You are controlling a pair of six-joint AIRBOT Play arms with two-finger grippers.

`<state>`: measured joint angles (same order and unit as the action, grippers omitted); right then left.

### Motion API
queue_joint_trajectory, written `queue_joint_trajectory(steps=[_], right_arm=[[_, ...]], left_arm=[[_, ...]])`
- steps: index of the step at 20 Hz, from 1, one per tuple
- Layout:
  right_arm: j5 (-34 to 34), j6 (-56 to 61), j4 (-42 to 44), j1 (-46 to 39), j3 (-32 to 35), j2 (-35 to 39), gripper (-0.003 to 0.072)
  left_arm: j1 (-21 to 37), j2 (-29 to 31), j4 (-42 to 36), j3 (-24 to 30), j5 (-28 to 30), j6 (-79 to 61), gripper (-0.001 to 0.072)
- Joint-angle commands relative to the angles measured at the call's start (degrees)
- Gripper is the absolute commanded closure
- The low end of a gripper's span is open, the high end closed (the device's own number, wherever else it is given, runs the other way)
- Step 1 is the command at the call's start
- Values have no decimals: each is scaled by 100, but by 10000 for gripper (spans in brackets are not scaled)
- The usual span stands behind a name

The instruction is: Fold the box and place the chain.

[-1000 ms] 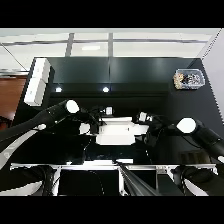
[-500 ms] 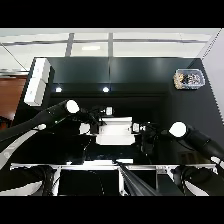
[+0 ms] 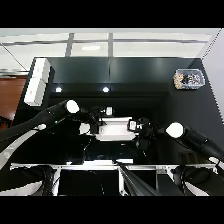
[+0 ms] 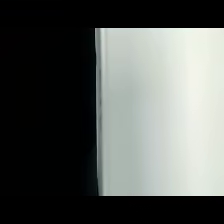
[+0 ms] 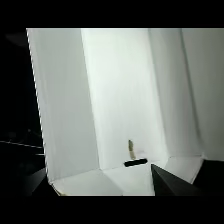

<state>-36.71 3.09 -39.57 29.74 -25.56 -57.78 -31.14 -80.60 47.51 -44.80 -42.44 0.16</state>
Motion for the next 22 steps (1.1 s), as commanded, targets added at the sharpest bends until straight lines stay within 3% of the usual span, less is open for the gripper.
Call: queue_joint_trajectory(steps=[1, 11, 14, 18, 22], right_arm=[[-50, -404, -2, -35, -278, -4, -13], [-378, -699, 334, -629, -511, -98, -13], [-140, -837, 339, -632, -511, -240, -13], [-579, -1762, 1215, -734, -514, -564, -13], [-669, -2031, 1311, -737, -511, -892, -13]], left_arm=[[-2, -4, 0, 4, -2, 0, 684], [-4, -4, -22, 4, -4, 4, 684], [-4, -4, -22, 4, -2, 4, 684], [-2, -4, -20, 4, -2, 2, 684], [-2, -4, -20, 4, 0, 2, 684]])
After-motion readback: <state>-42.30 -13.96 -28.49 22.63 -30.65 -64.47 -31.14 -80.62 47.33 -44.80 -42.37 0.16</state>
